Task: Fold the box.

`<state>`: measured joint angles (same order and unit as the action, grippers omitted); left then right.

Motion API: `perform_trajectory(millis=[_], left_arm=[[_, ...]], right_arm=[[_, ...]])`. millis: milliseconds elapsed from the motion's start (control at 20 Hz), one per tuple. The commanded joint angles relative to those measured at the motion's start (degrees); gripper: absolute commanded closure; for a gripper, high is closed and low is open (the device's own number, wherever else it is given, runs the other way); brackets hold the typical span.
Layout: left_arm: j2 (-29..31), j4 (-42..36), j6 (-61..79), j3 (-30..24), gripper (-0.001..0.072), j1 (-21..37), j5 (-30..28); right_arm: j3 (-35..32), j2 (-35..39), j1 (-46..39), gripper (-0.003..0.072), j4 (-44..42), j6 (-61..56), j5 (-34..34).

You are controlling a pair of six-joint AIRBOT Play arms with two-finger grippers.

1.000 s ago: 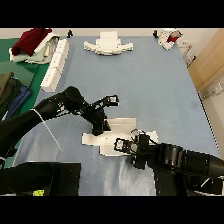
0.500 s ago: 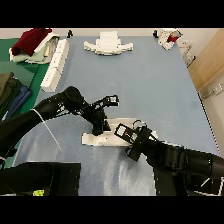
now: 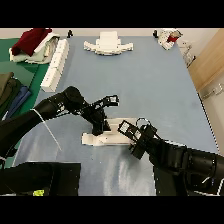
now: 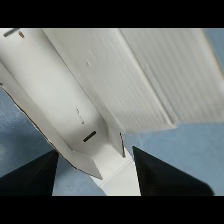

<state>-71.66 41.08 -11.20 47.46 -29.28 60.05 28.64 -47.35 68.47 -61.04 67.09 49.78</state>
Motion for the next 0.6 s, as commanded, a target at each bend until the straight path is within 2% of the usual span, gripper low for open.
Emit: perform_trajectory(millis=[0,50,150,400,450,550], left_arm=[[0.0,0.0,0.0,0.0,0.0696,0.0,0.0],[0.0,0.0,0.0,0.0,0.0696,0.0,0.0],[0.0,0.0,0.0,0.0,0.0696,0.0,0.0],[0.0,0.0,0.0,0.0,0.0696,0.0,0.0],[0.0,0.0,0.0,0.0,0.0696,0.0,0.0],[0.0,0.0,0.0,0.0,0.0696,0.0,0.0]], right_arm=[[0.1,0.8,-3.0,-0.0034,-1.3,7.8,-1.0],[0.1,0.8,-5.2,-0.0034,-4.1,12.5,-2.8],[0.1,0.9,-12.0,-0.0034,-15.9,28.2,-6.8],[-1.5,0.9,-32.0,-0.0034,-56.1,82.4,-8.3],[-2.3,0.9,-35.2,-0.0034,-61.5,90.2,-8.2],[-3.3,0.3,-39.3,-0.0034,-66.4,97.7,-6.9]])
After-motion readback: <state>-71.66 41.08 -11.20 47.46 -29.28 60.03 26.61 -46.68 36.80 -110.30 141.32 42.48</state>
